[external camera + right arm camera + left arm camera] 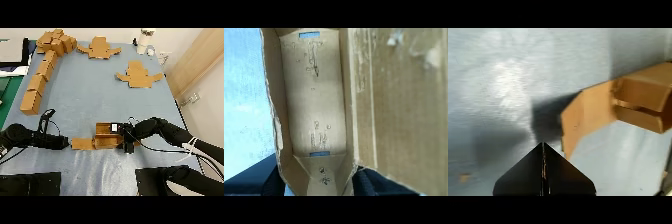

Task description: Fold the box.

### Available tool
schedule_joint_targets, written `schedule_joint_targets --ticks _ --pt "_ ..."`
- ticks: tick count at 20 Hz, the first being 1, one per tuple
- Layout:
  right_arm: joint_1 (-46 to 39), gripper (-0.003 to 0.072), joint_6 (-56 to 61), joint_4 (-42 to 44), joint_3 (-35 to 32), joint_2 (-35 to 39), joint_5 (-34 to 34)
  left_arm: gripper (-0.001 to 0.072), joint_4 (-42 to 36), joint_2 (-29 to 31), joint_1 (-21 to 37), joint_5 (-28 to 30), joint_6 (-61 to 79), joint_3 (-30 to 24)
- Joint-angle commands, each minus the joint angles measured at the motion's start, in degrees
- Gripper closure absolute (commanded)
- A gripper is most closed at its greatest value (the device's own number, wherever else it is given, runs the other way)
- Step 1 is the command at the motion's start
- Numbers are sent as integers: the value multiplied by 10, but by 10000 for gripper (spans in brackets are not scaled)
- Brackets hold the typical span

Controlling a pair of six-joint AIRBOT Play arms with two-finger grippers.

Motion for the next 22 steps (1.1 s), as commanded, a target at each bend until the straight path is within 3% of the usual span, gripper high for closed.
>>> schedule_joint_targets --ticks 1,9,20,21,22 --pt "0 175 0 0 0 0 0 699 -102 -21 -42 35 13 -21" --pt "0 175 0 0 0 0 0 699 -152 -29 -162 140 -2 -27" --pt "0 175 0 0 0 0 0 694 -149 -30 -200 171 -15 -1" --pt "0 175 0 0 0 0 0 652 -150 -30 -197 168 -19 2" --pt "0 175 0 0 0 0 0 437 -150 -30 -194 164 -20 5"
